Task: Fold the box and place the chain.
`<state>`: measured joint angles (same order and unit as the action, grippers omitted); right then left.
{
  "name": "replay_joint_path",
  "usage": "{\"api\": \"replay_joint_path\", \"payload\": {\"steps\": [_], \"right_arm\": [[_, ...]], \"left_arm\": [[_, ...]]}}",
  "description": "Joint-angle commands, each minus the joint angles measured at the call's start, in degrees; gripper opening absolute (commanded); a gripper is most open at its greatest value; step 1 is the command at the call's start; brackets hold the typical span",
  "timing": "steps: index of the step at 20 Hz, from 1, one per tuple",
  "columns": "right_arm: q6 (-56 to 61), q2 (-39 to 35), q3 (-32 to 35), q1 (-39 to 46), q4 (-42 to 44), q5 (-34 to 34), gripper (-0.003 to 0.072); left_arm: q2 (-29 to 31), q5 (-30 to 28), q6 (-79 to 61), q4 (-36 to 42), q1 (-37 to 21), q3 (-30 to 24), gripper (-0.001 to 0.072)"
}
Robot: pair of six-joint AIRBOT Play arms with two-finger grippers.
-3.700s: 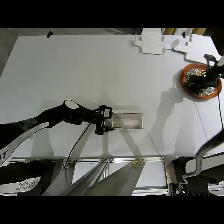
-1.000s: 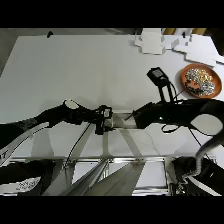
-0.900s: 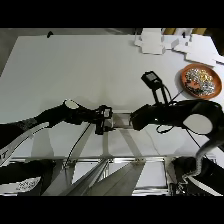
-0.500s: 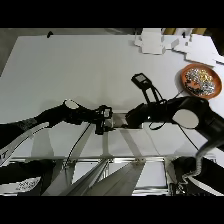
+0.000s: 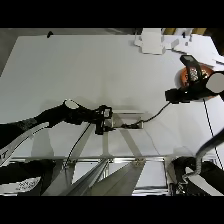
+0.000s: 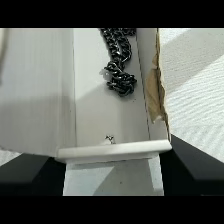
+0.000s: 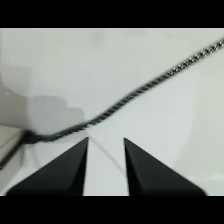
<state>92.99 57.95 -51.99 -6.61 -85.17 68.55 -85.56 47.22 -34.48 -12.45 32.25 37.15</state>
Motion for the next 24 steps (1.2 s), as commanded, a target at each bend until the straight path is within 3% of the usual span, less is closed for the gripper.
{"api": "replay_joint_path", "payload": {"steps": [1,2,6,8,13,14,17,19,21,24], "right_arm": [[-0.8,4.6,4.0,5.3,-0.9,-3.8,0.0424],[-1.5,6.1,4.9,4.9,-0.5,-5.3,0.0465],[-2.0,12.3,5.6,2.2,-0.6,-11.1,0.0458],[-1.7,14.9,5.6,1.3,-0.6,-12.7,0.0397],[-1.3,18.6,5.6,0.9,-0.6,-14.4,0.0384],[-1.3,19.0,5.6,0.9,-0.6,-14.4,0.0326],[0.2,20.5,5.6,0.9,-0.6,-13.0,0.0314],[0.2,21.1,5.6,0.8,-0.7,-12.0,0.0205],[-0.1,20.8,5.6,0.8,-1.1,-12.0,0.0045],[-0.5,19.5,5.6,0.5,-1.7,-12.0,0.0022]], "left_arm": [[0.0,0.0,0.0,0.0,0.0,0.0,0.0171],[0.0,0.0,0.0,0.0,0.0,0.0,0.0171],[0.0,0.0,0.0,0.0,0.0,0.0,0.0171],[0.0,0.0,0.0,0.0,0.0,0.0,0.0171],[0.0,0.0,0.0,0.0,0.0,0.0,0.0171],[0.0,0.0,0.0,0.0,0.0,0.0,0.0171],[0.0,0.0,0.0,0.0,0.0,0.0,0.0171],[0.0,0.0,0.0,0.0,0.0,0.0,0.0171],[0.0,0.0,0.0,0.0,0.0,0.0,0.0171],[0.0,0.0,0.0,0.0,0.0,0.0,0.0171]]}}
